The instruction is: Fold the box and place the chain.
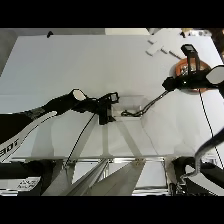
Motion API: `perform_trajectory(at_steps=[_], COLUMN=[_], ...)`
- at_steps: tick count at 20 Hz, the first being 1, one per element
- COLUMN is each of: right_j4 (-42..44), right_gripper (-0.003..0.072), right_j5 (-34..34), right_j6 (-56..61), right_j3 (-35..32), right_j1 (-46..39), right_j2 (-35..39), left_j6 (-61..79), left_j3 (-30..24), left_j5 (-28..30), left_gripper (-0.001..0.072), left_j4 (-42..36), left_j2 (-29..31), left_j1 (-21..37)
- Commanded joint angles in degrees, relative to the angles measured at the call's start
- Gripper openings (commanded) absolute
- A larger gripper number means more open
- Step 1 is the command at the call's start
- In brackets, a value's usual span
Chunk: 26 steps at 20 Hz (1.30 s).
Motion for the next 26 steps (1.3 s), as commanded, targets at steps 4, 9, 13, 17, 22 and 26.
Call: perform_trajectory(at_steps=[4,9,13,17,22,26], right_j4=[-11.45,-11.45,-11.41,-11.41,-11.21,-11.26], right_gripper=[0.0345,0.0292,0.0271,0.0168,0.0028,0.0014], right_j5=[-5.27,-7.52,-7.58,-7.76,-7.10,-4.98], right_j6=[8.31,9.77,9.92,9.92,9.94,9.68], right_j3=[0.11,0.11,0.11,0.11,0.11,0.11], right_j1=[-1.22,-1.22,-1.20,-1.20,-1.20,-1.20], right_j2=[-13.29,-17.14,-18.97,-19.43,-19.45,-16.83], left_j6=[0.00,0.00,0.00,0.00,0.00,0.00], left_j3=[0.04,0.04,0.04,0.04,0.04,0.04], left_j5=[0.02,0.02,0.00,0.00,0.02,0.00], left_gripper=[0.0012,0.0012,0.0012,0.0012,0.0012,0.0012], left_j4=[0.00,0.00,0.00,0.00,0.00,0.00], left_j2=[0.02,0.02,0.02,0.02,0.02,0.02], left_j1=[0.00,0.00,0.00,0.00,0.00,0.00])
